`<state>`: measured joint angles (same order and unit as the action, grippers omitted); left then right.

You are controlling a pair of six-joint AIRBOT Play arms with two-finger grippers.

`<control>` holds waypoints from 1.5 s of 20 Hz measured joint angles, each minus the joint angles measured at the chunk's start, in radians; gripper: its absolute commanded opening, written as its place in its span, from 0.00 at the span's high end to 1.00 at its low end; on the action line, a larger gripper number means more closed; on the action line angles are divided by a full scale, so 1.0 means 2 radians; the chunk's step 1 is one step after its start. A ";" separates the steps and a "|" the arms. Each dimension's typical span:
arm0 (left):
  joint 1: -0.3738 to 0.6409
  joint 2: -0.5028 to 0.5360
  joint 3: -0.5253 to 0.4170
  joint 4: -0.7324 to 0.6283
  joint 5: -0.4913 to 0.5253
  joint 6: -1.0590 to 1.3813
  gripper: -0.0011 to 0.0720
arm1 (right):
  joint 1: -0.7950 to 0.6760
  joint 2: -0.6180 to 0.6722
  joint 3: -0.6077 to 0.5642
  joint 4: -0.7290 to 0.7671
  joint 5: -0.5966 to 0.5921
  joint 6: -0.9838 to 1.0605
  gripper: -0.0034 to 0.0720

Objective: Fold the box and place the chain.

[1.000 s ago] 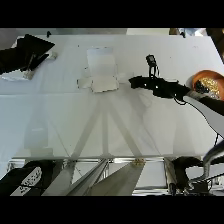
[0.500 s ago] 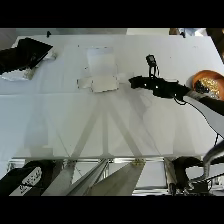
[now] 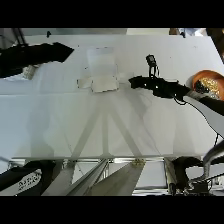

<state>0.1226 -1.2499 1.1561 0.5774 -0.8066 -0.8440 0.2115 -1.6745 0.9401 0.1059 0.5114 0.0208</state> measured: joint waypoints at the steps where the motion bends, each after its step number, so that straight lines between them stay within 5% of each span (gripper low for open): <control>1: -0.006 -0.030 0.021 0.000 -0.009 0.004 0.28 | 0.000 0.000 0.000 0.000 0.000 0.000 0.94; 9: -0.019 -0.215 0.159 0.051 -0.073 -0.013 0.28 | 0.000 0.000 0.000 0.000 0.000 0.000 0.94; 18: -0.006 -0.309 0.238 0.082 -0.119 -0.026 0.28 | 0.000 0.000 0.000 0.000 0.000 0.000 0.94; 26: -0.022 -0.355 0.265 0.027 -0.157 0.040 0.30 | 0.000 0.000 0.000 0.000 0.000 0.000 0.94; 28: -0.027 -0.360 0.266 0.027 -0.164 0.054 0.33 | 0.000 0.000 0.000 0.000 0.000 0.000 0.94; 30: -0.032 -0.362 0.266 0.038 -0.176 0.070 0.50 | 0.000 0.000 0.000 0.000 0.000 0.000 0.94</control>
<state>0.0586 -1.9743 1.6882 0.6525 -1.1591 -0.7044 0.2115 -1.6745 0.9401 0.1055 0.5110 0.0208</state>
